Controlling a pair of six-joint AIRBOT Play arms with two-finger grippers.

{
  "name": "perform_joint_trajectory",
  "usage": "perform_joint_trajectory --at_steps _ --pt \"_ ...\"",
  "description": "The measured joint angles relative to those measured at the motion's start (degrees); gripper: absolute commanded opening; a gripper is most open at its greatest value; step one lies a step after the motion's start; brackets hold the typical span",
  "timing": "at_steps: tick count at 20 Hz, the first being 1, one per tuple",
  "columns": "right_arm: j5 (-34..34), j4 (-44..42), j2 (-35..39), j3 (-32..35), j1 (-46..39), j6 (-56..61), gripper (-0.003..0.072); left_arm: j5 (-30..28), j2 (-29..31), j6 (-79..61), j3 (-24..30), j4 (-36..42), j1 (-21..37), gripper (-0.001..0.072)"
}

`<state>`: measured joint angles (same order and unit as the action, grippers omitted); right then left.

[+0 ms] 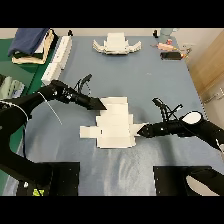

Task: Fold the box.

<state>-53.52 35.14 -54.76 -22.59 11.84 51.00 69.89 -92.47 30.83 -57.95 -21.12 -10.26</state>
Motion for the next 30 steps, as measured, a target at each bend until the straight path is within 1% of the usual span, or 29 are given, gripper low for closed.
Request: perform_joint_trajectory --at_steps 4,8,9,10,11,18,19,20,21,22,25,26,28,30 --pt "-0.02 0.07 -0.15 0.0 0.04 0.2 0.0001 1.6 -0.31 -2.19 -0.39 -0.07 -1.97 0.0335" --pt "-0.02 0.09 -0.15 0.02 0.04 0.44 0.0001 2.8 -0.37 -2.97 -0.57 -0.83 -2.69 0.0332" --pt "-0.02 0.09 -0.15 0.02 0.04 0.44 0.0001 3.19 -0.37 -3.06 -0.57 -0.96 -2.75 0.0208" --pt "-0.02 0.13 -0.15 0.02 0.07 0.44 0.0001 3.39 -0.37 -3.15 -0.57 -1.4 -2.8 0.0043" --pt "-0.02 0.26 -0.15 0.0 0.07 0.44 0.0001 3.61 -0.37 -3.23 -0.57 -2.01 -2.86 0.0015" --pt "0.0 1.25 -0.17 0.02 0.11 0.57 0.0008 4.74 -0.37 -4.44 -0.57 -4.72 -3.04 0.0015" --pt "0.31 1.36 -0.17 0.02 0.09 0.57 0.0076 4.79 -0.37 -4.5 -0.57 -4.9 -3.04 0.0015" --pt "1.14 1.55 -0.17 0.02 0.07 0.57 0.0239 4.98 -0.37 -4.63 -0.57 -5.51 -3.04 0.0014" --pt "1.79 1.9 -0.17 0.02 -0.04 0.57 0.0343 5.18 -0.42 -4.92 -0.55 -6.23 -3.02 0.0013" --pt "2.89 1.99 -0.17 -0.02 -0.04 0.66 0.0373 5.11 -0.39 -5.81 -0.57 -5.68 -2.93 0.0012" --pt "5.84 4.79 -0.11 -1.55 -0.02 3.98 0.0374 5.14 0.44 -10.49 -0.57 -5.55 -3.1 0.0009" --pt "6.95 7.1 0.02 -2.82 -0.04 6.38 0.0374 4.63 1.2 -11.89 -0.57 -5.6 -3.34 0.0008" --pt "8.0 13.25 0.44 -6.38 -0.02 12.39 0.0455 3.28 3.56 -14.4 -0.57 -5.57 -4.13 0.0008" --pt "8.96 19.69 1.14 -10.88 -0.04 18.99 0.0442 0.94 6.84 -16.52 -0.37 -5.55 -5.49 0.0008"
